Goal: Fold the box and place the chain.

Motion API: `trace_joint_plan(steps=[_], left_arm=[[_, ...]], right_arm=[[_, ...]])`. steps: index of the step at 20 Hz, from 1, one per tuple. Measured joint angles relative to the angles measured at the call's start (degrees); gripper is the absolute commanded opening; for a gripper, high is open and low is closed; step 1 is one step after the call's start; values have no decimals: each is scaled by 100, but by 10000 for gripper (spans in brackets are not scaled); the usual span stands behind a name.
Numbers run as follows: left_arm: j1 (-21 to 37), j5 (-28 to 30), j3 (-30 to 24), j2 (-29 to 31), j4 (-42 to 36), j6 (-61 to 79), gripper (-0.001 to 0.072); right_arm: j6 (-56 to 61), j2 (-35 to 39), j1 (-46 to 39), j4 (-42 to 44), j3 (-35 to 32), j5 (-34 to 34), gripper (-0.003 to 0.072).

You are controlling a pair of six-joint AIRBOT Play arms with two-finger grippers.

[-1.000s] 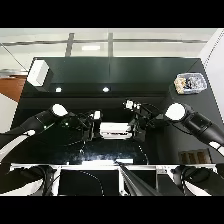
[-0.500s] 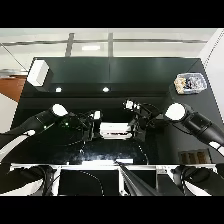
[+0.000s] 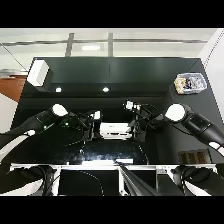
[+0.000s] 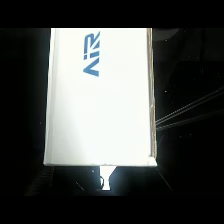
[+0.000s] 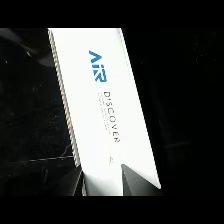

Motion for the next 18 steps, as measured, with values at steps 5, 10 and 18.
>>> trace_joint_plan(steps=[5,10,18], left_arm=[[0,-2,0,0,0,0,481],[0,-4,0,0,4,2,481],[-2,-9,0,0,7,0,481]], right_arm=[[22,0,0,2,-17,2,276],[68,0,0,4,-22,55,276],[94,0,0,-4,-22,146,276]])
